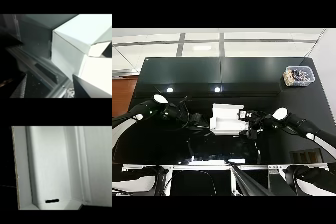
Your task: Fold the box and place the chain.
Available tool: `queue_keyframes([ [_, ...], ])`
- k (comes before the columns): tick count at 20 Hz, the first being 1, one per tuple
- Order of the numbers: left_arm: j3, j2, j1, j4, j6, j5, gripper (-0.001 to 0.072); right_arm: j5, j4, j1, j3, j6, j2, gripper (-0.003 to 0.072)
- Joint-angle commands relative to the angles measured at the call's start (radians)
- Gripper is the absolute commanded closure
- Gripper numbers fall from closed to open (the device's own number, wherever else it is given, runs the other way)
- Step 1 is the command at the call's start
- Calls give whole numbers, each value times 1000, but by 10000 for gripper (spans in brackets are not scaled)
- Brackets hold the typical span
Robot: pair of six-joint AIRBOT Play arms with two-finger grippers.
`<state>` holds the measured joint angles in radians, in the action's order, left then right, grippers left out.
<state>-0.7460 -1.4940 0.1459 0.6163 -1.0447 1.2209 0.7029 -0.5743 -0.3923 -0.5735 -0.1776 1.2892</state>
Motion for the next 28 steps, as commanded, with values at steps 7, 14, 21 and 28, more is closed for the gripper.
queue_keyframes([
  [7, -124, -2, 66, 4, -29, 81, 69, 0, 1, -1, 0, 1, 0, 253],
  [14, -204, -2, 188, 108, -226, 28, 93, 0, 1, -1, 0, 1, 0, 253],
  [21, -272, -1, 263, 146, -275, 18, 210, 0, 1, -1, 0, 1, 0, 253],
  [28, -325, -1, 331, 323, -464, 4, 210, 0, 1, -1, 0, 1, 0, 253],
])
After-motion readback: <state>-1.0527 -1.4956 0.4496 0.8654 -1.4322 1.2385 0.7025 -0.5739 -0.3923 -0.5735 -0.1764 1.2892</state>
